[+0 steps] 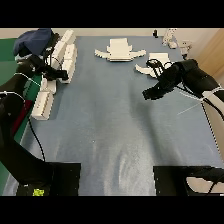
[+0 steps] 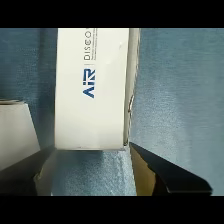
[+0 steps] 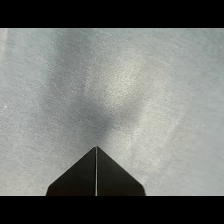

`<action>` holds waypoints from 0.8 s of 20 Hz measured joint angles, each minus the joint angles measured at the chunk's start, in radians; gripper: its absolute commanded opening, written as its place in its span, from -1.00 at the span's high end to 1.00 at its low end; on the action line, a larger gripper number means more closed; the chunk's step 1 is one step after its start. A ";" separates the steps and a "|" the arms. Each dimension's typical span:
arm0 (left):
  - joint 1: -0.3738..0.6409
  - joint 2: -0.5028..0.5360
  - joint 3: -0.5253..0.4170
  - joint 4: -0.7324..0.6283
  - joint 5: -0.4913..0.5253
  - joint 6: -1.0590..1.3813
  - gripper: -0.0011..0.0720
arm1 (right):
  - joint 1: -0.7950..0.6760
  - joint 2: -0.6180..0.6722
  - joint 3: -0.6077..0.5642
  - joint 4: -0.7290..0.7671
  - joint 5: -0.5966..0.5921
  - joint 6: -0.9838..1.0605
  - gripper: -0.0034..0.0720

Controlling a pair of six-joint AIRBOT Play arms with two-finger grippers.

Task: Fold the box.

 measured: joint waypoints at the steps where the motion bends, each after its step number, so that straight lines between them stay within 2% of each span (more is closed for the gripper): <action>1: 0.001 0.003 0.001 0.000 -0.014 0.000 -0.93 | 0.000 0.000 0.000 0.000 0.000 0.000 0.89; 9: 0.001 0.030 0.025 0.000 -0.138 0.000 -0.93 | 0.000 0.000 0.000 0.000 0.000 0.000 0.89; 16: 0.001 0.079 0.125 -0.011 -0.349 0.000 -0.93 | 0.000 0.000 0.000 0.000 0.000 0.000 0.89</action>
